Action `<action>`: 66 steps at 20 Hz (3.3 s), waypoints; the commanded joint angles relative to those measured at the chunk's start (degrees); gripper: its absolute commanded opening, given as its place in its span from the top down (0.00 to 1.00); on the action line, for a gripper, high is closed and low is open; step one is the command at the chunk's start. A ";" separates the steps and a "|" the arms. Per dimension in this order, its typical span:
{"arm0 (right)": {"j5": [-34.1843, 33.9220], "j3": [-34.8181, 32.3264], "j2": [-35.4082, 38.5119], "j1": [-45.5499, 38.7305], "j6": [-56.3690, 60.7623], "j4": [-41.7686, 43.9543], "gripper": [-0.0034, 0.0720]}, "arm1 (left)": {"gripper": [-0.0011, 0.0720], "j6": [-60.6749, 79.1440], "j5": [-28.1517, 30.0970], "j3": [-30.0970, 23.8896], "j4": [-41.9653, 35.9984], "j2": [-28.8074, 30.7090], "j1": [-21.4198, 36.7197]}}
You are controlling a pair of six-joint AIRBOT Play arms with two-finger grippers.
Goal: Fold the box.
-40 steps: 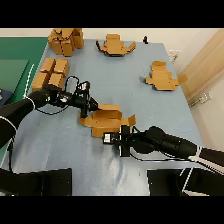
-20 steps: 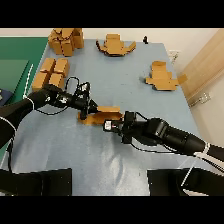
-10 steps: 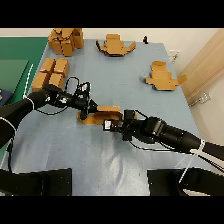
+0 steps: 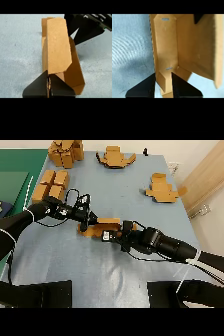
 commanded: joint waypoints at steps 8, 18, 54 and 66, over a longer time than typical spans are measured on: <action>4.66 0.09 -0.46 -1.44 11.43 -10.05 0.21 | 0.96 -1.07 -0.55 -0.04 1.05 -0.04 0.00; 8.98 0.09 -1.49 -5.84 11.32 -1.75 0.17 | 0.96 -1.09 -0.61 -0.04 1.20 -0.04 0.00; -7.37 11.13 -15.37 -18.93 -37.48 45.18 0.55 | 0.96 -1.51 3.34 -0.04 1.11 -0.04 0.02; -7.56 11.15 -15.54 -18.84 -45.70 46.03 0.52 | 0.96 -4.09 3.32 -0.04 0.04 -0.04 -0.07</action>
